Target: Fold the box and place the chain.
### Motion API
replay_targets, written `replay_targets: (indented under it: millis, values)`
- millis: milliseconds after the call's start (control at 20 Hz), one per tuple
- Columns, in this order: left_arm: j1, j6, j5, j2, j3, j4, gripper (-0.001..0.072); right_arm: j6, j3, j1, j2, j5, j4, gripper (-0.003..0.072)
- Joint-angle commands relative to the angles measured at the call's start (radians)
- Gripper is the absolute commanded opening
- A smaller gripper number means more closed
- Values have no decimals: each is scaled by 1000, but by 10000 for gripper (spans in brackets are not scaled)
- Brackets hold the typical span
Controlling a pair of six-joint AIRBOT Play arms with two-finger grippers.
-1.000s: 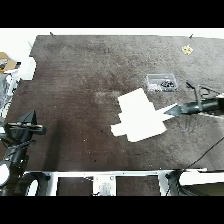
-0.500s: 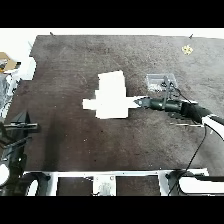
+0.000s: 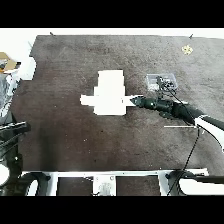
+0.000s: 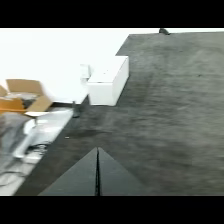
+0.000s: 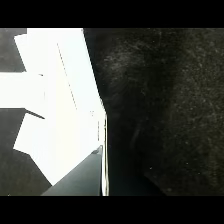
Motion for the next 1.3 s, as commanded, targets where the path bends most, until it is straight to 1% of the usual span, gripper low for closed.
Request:
replay_targets:
  millis: [0,100,150,200,300,350,400,500,550,650,700,800,950,1050,1100,1150,1250]
  values:
    - [0,-175,-263,0,1,2,13,-2,0,6,0,-21,-40,0]
    - [0,-162,-423,0,6,6,15,-2,0,6,0,-19,-47,0]
    - [0,-123,-470,0,19,5,175,-3,0,6,0,-19,-48,0]
    - [0,-118,-497,0,44,3,365,-3,0,6,0,-20,-48,0]
    - [0,-73,-554,-6,103,3,360,-8,0,6,0,-20,-48,0]
    - [0,-56,-584,-29,134,3,360,-32,0,6,0,-19,-48,0]
    - [0,-56,-623,-82,173,3,361,-66,0,7,0,-20,-47,0]
    - [0,-36,-707,-247,259,3,362,-104,0,7,0,-20,-31,0]
    - [0,-26,-754,-349,308,3,362,-121,0,7,0,-23,-24,0]
    - [0,-13,-847,-591,431,3,362,-147,0,11,-1,-65,-19,0]
    - [0,-13,-893,-720,502,5,362,-160,0,17,-5,-75,-6,0]
    - [0,-13,-987,-960,649,23,362,-204,0,19,-21,-52,45,0]
    - [0,-37,-1165,-1292,913,93,362,-237,0,19,-73,2,159,0]
    - [0,-122,-1255,-1479,1106,143,363,-294,-1,20,-98,65,175,0]
    - [-2,-177,-1287,-1557,1198,190,368,-294,-2,19,-98,61,185,-1]
    - [-2,-235,-1313,-1630,1293,246,419,-303,-2,19,-96,60,205,0]
    - [-2,-302,-1335,-1734,1442,312,419,-325,-2,20,-96,60,214,-1]
